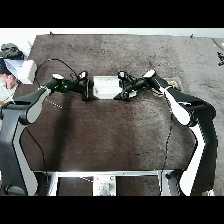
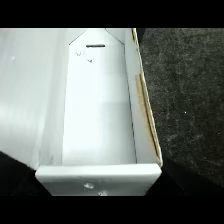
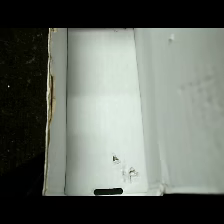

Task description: Fold the box and place the chain.

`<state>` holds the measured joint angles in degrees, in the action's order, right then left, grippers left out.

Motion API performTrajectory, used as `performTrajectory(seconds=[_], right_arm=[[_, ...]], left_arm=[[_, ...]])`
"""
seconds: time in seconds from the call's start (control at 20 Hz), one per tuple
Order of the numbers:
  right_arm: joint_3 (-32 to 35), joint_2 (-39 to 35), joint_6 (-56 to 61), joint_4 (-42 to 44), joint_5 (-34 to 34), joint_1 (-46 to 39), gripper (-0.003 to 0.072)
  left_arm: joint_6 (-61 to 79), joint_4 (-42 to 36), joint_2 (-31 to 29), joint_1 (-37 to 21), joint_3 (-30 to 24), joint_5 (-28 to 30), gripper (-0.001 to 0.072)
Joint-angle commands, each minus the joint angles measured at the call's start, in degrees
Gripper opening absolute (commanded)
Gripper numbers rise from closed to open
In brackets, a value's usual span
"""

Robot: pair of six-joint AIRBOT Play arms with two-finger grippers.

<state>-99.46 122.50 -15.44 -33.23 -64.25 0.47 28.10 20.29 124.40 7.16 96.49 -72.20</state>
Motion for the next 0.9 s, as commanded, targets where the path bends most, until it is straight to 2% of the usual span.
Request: performTrajectory(seconds=[0.0,0.2,0.85], right_arm=[[0.0,0.0,0.0,0.0,0.0,0.0,0.0357],[0.0,0.0,0.0,0.0,0.0,0.0,0.0357],[0.0,0.0,0.0,0.0,0.0,0.0,0.0358]], left_arm=[[0.0,-0.5,0.1,0.3,0.0,0.8,0.0719],[-0.2,0.2,0.1,0.3,0.0,-0.2,0.0719],[-1.1,0.8,0.1,1.4,0.0,2.8,0.0718]])
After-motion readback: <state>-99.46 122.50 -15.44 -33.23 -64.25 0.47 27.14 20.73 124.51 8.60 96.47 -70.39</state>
